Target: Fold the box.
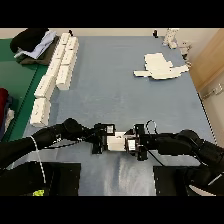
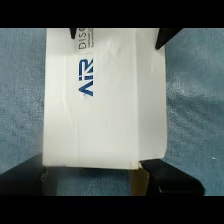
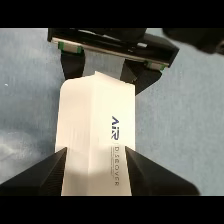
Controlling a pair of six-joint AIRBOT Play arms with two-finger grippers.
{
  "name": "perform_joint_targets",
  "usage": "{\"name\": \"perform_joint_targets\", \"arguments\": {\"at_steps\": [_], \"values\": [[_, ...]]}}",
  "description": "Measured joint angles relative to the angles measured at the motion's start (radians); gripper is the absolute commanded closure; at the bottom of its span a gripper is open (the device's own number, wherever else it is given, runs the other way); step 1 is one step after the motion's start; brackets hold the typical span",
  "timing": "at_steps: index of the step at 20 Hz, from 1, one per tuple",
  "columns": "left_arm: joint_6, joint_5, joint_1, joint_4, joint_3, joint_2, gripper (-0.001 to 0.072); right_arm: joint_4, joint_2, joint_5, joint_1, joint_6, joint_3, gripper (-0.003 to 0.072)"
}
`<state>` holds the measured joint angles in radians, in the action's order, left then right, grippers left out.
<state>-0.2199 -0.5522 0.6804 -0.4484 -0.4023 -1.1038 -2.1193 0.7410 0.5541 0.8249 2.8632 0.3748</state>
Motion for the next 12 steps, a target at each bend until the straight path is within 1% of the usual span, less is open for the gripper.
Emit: {"name": "perform_joint_targets", "arguments": {"at_steps": [6, 12], "values": [[0.003, 0.002, 0.000, 0.001, 0.000, 0.000, 0.0254, 0.069, 0.005, -0.030, 0.000, 0.009, 0.003, 0.0124], [0.002, 0.003, 0.000, 0.002, 0.000, 0.000, 0.0254, 0.093, -0.014, -0.044, 0.000, 0.010, 0.017, 0.0124]]}}
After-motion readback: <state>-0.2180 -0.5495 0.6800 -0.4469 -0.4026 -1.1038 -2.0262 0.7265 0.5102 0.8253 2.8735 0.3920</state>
